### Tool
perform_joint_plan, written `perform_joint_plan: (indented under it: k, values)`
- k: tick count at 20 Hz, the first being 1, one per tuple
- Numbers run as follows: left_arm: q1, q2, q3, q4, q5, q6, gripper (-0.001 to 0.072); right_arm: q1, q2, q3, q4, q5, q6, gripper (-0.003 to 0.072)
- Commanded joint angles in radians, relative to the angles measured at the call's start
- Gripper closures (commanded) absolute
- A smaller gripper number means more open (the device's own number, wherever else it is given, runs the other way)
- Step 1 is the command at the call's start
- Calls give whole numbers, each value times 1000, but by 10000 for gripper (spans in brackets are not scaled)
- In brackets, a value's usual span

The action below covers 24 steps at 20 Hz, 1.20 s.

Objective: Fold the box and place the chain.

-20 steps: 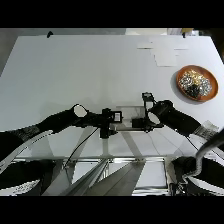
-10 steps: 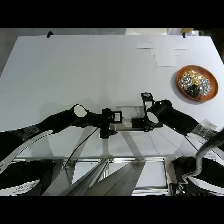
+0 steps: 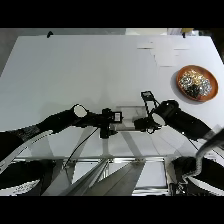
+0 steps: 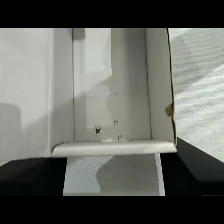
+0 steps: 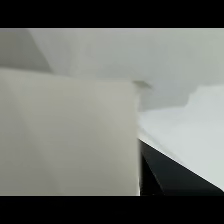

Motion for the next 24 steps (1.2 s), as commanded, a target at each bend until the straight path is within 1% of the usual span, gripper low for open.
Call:
perform_joint_plan:
  k: [1, 2, 3, 5, 6, 7, 9, 11, 15, 17, 19, 20, 24]
  values:
    - [0, 1, 0, 0, -1, -1, 576, 0, 118, 10, -4, 76, -126, 282]
    - [0, 1, 0, 0, -1, 0, 576, 0, 154, 33, -3, 116, -155, 343]
    - [0, 1, 0, 0, -1, -1, 576, 0, 180, 68, -3, 173, -180, 373]
    - [0, 1, 0, 0, -1, -1, 576, -22, 216, 171, -8, 282, -272, 373]
    - [0, 1, 0, 0, -1, -1, 576, -51, 223, 233, -32, 298, -316, 373]
    - [0, 1, 0, 0, -1, -1, 576, -91, 223, 295, -77, 287, -346, 373]
    - [0, 1, 0, 0, -1, -1, 576, -200, 221, 386, -172, 177, -392, 375]
    - [0, 1, 0, 0, -1, -1, 576, -345, 202, 440, -182, 98, -451, 376]
    - [0, 1, 0, 0, -1, -1, 576, -650, 121, 463, -162, 84, -529, 375]
    - [0, 1, 0, 0, -1, -1, 576, -755, 82, 463, -152, 66, -567, 375]
    - [0, 1, 0, 0, -1, -1, 576, -836, 33, 463, -151, 1, -589, 381]
    - [0, 1, 0, 0, -1, -1, 576, -862, 3, 464, -149, -29, -589, 396]
    - [0, 1, 0, 0, -1, -1, 576, -898, -158, 465, -153, -75, -597, 397]
